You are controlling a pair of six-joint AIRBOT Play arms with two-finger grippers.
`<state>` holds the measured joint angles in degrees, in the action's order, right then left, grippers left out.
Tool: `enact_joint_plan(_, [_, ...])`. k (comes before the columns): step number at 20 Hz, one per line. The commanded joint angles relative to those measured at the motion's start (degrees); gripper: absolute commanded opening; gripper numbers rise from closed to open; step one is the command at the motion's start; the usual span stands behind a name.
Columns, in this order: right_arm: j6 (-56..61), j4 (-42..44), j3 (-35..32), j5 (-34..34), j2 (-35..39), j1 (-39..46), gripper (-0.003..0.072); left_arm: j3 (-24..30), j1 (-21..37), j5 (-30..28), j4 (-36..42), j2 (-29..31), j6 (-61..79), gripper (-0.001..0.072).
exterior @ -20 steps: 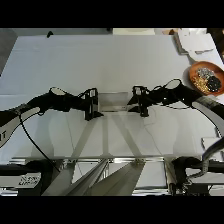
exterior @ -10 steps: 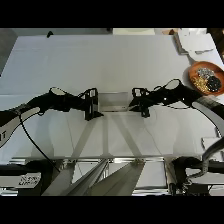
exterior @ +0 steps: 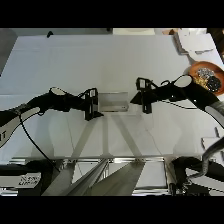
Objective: Fold the box and place the chain.
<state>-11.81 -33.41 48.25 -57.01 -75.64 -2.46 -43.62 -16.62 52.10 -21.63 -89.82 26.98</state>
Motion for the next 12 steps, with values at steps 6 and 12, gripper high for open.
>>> enact_joint_plan(6, [7.7,18.5,0.1,27.8,-4.2,-8.9,0.001,0.0,0.0,0.0,0.0,0.0,0.0,0.0318])
enact_joint_plan(12, [9.0,18.3,0.1,29.7,-9.2,-9.5,0.0012,0.0,0.0,0.0,0.0,0.0,0.0,0.0318])
